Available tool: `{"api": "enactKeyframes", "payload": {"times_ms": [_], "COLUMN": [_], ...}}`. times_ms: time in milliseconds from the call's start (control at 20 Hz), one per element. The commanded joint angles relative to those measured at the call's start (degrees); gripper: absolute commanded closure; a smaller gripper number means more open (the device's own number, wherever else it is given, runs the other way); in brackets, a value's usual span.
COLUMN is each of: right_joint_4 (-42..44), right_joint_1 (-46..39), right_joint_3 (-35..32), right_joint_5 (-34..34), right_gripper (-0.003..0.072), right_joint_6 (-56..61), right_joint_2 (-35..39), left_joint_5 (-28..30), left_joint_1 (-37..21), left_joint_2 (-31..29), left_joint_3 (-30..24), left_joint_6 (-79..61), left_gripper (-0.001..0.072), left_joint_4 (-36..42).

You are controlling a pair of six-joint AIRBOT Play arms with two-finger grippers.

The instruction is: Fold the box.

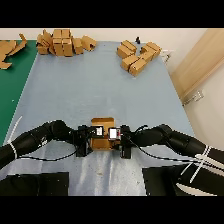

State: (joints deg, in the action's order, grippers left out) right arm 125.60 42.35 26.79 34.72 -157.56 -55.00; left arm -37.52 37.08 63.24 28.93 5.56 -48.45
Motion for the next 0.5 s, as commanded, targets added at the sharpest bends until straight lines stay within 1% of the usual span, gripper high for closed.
{"api": "enactKeyframes", "payload": {"times_ms": [0, 50, 200, 250, 450], "right_joint_4": [0.3, 0.3, 0.3, 0.2, 0.2], "right_joint_1": [0.3, 0.3, 0.3, 0.2, 0.3], "right_joint_3": [0.0, 0.0, 0.0, 0.0, 0.0], "right_joint_5": [-0.2, -0.2, -0.2, -0.2, -0.1], "right_gripper": [0.0329, 0.0288, 0.0271, 0.0237, 0.0238], "right_joint_6": [0.0, 0.0, 0.0, 0.0, 0.0], "right_joint_2": [-0.8, -0.8, -0.8, -0.8, -0.7], "left_joint_5": [0.0, 0.0, 0.0, 0.0, 0.0], "left_joint_1": [0.0, 0.0, 0.0, 0.0, 0.0], "left_joint_2": [0.0, 0.0, 0.0, 0.0, 0.0], "left_joint_3": [0.0, 0.0, 0.0, 0.0, 0.0], "left_joint_6": [0.0, 0.0, 0.0, 0.0, 0.0], "left_gripper": [0.0184, 0.0184, 0.0184, 0.0184, 0.0184], "left_joint_4": [0.0, 0.0, 0.0, 0.0, 0.0]}}
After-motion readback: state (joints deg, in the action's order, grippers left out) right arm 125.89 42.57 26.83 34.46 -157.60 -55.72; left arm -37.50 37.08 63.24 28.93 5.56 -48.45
